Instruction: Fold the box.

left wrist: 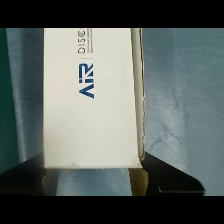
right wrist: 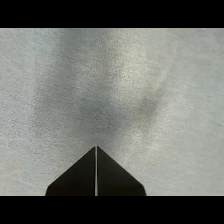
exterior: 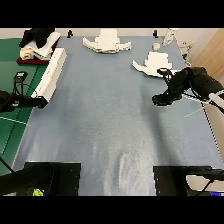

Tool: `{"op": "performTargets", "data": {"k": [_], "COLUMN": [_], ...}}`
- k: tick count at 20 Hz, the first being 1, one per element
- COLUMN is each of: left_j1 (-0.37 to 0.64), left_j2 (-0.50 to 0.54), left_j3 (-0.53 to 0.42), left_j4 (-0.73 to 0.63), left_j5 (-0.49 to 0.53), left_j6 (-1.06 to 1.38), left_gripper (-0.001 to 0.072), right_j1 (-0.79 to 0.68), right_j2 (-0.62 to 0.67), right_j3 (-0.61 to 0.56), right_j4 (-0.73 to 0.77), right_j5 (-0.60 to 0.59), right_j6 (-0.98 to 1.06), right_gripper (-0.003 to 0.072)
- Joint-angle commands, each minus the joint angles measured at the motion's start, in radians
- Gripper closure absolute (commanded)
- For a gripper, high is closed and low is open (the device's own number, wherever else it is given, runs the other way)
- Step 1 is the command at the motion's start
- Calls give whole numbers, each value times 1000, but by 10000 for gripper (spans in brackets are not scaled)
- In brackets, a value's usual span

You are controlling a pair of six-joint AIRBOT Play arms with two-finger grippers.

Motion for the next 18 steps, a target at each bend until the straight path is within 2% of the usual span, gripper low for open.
{"op": "performTargets", "data": {"k": [1, 6, 13, 18], "left_j1": [14, -23, -105, -105], "left_j2": [-132, -287, -472, -549], "left_j3": [87, 223, 466, 557], "left_j4": [2, -13, -13, -13], "left_j5": [41, 51, 85, 78], "left_j6": [8, 8, -70, -83], "left_gripper": [247, 247, 247, 247], "right_j1": [0, 0, 0, 0], "right_j2": [-1, -1, -1, -1], "right_j3": [1, 1, 1, 1], "right_j4": [0, 0, 0, 0], "right_j5": [0, 0, 0, 0], "right_j6": [0, 0, 0, 0], "right_gripper": [670, 670, 670, 670]}}
